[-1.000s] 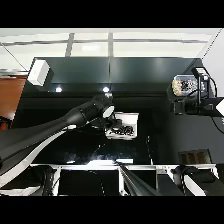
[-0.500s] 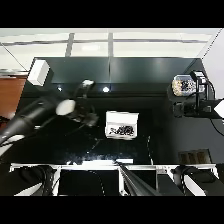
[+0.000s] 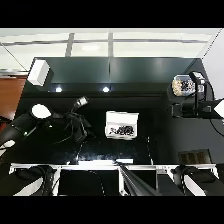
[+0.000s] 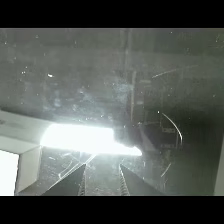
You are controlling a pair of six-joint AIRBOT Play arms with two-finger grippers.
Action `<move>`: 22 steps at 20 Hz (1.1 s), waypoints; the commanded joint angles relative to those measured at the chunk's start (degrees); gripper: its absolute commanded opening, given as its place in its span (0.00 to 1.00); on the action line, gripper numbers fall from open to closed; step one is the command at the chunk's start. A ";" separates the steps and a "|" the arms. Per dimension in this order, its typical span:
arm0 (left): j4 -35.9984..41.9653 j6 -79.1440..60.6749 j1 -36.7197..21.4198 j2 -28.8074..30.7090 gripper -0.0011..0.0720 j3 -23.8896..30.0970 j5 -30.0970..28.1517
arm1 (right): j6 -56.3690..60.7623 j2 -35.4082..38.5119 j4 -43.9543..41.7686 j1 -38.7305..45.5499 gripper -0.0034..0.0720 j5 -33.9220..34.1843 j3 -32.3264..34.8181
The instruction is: Fold the box and place the chain.
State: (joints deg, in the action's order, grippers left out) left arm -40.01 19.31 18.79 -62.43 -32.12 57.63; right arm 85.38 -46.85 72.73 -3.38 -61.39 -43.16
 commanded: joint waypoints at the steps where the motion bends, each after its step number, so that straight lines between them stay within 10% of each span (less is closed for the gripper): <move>1: 4.00 -28.44 4.26 -3.48 1.00 1.27 -8.15 | 1.75 0.02 -0.31 0.04 0.39 -0.31 0.04; 5: 4.11 -32.89 9.90 -7.37 1.00 -0.37 -18.53 | 2.27 0.02 -0.31 0.04 0.39 -0.55 0.04; 22: 5.33 -31.15 11.91 -15.28 1.00 -6.23 -10.82 | 2.25 0.02 -0.26 0.04 0.39 -0.48 0.09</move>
State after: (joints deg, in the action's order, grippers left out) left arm -31.35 -14.57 30.44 -77.60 -38.28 46.54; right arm 87.66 -46.85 72.44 -3.38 -61.87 -43.09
